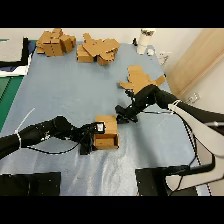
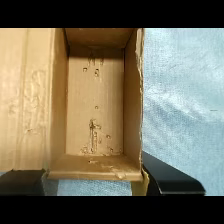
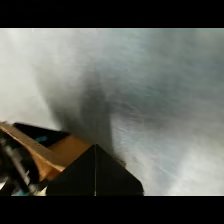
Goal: Fold the box.
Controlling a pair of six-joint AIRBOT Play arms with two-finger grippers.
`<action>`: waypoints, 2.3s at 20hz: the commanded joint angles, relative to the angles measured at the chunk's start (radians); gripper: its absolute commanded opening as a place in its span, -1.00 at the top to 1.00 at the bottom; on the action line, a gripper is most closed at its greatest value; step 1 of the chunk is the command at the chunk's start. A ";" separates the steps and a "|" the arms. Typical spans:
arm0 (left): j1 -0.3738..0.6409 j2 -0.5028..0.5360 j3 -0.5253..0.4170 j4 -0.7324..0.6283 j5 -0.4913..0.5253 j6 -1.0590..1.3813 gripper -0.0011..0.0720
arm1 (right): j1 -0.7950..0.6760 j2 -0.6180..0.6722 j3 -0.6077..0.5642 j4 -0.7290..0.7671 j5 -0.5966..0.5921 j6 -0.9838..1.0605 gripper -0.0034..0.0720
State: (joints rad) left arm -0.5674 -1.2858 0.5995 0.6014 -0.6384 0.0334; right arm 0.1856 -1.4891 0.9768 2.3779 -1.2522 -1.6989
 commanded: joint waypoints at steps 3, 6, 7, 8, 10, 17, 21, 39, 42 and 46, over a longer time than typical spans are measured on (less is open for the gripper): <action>0.000 0.000 0.000 0.000 0.000 0.001 -0.29 | -0.055 -0.110 -0.004 0.392 -0.280 -0.490 0.90; 0.000 0.000 0.000 0.001 0.000 0.001 -0.29 | -0.005 -0.062 -0.033 0.370 -0.283 -0.546 0.90; 0.000 0.000 0.000 0.001 0.000 0.001 -0.29 | 0.013 -0.047 -0.047 0.351 -0.273 -0.546 0.90; 0.000 0.000 0.000 0.001 0.000 0.000 -0.29 | 0.034 -0.031 -0.065 0.318 -0.254 -0.546 0.90; 0.000 0.000 0.000 0.001 0.000 0.001 -0.29 | 0.080 0.000 -0.101 0.242 -0.182 -0.547 0.90; 0.000 0.000 0.000 0.001 0.000 0.001 -0.29 | 0.234 0.220 -0.250 0.150 0.111 -0.624 0.90; 0.000 0.000 0.000 0.000 0.000 0.001 -0.29 | 0.341 0.400 -0.314 0.043 0.298 -0.625 0.90; 0.000 0.000 0.000 0.001 0.000 0.001 -0.29 | 0.787 0.654 -0.488 -0.673 0.702 -0.542 0.89; 0.000 0.000 0.000 0.001 0.000 0.001 -0.29 | 0.820 0.675 -0.488 -0.676 0.695 -0.542 0.38; 0.000 0.000 0.000 0.001 0.000 0.001 -0.29 | 0.820 0.686 -0.488 -0.702 0.690 -0.544 0.25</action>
State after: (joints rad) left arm -0.5674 -1.2858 0.5995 0.6018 -0.6384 0.0338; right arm 0.9970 -0.8104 0.4900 1.7054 -0.5621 -2.2429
